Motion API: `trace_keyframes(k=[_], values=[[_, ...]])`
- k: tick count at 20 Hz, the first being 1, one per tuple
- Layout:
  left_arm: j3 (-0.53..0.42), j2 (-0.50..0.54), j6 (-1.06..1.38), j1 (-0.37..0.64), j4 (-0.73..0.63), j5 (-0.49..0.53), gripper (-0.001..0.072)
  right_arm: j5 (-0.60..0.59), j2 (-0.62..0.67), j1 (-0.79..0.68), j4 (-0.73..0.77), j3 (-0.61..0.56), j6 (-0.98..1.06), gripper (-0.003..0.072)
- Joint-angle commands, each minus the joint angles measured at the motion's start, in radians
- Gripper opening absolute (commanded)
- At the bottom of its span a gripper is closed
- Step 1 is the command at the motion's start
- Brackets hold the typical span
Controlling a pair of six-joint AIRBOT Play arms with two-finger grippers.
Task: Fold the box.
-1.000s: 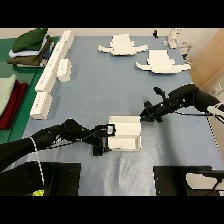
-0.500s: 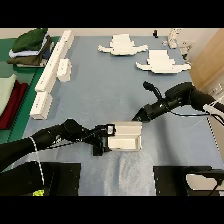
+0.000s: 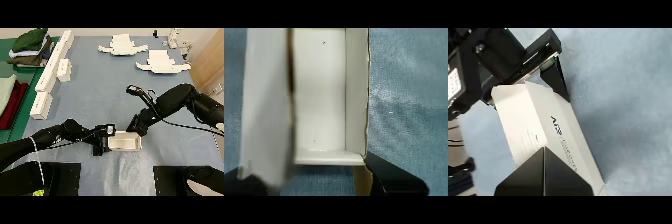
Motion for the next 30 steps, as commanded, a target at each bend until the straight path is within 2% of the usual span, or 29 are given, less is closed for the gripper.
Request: trace_keyframes(k=[1, 5, 7, 9, 11, 15, 18, 21, 24, 30], values=[[0.0, 0.0, 0.0, 0.0, 0.0, 0.0, 0.0511, 0.116, 0.058, 0.111, -0.161, 0.001, 0.053, 0.0006], [0.001, 0.0, 0.0, 0.0, 0.0, 0.0, 0.0511, 0.238, 0.067, 0.091, -0.19, 0.0, 0.145, 0.0006], [0.001, 0.0, 0.0, 0.0, 0.0, 0.0, 0.0511, 0.288, 0.066, 0.011, -0.19, 0.016, 0.231, 0.0005], [0.0, 0.0, 0.0, 0.0, 0.0, 0.0, 0.0511, 0.283, 0.053, -0.094, -0.186, 0.043, 0.309, 0.0004], [0.0, 0.0, 0.0, 0.0, 0.0, 0.0, 0.0511, 0.22, 0.02, -0.2, -0.14, 0.069, 0.321, 0.0004], [0.0, 0.0, 0.0, 0.0, 0.0, 0.0, 0.0511, -0.02, -0.129, -0.302, -0.067, 0.078, 0.28, 0.0004], [0.001, 0.0, 0.0, 0.0, 0.0, 0.0, 0.0511, -0.168, -0.246, -0.286, 0.118, 0.077, 0.145, 0.0004], [0.001, 0.0, 0.0, 0.0, 0.0, 0.0, 0.0511, -0.206, -0.257, -0.192, 0.118, 0.069, 0.073, 0.0005], [0.0, 0.0, 0.0, 0.0, 0.0, 0.0, 0.0511, -0.152, -0.216, -0.079, 0.098, 0.04, 0.014, 0.0005], [0.0, 0.0, 0.0, 0.0, 0.0, 0.0, 0.0511, 0.193, 0.014, 0.128, -0.056, -0.13, -0.002, 0.0005]])
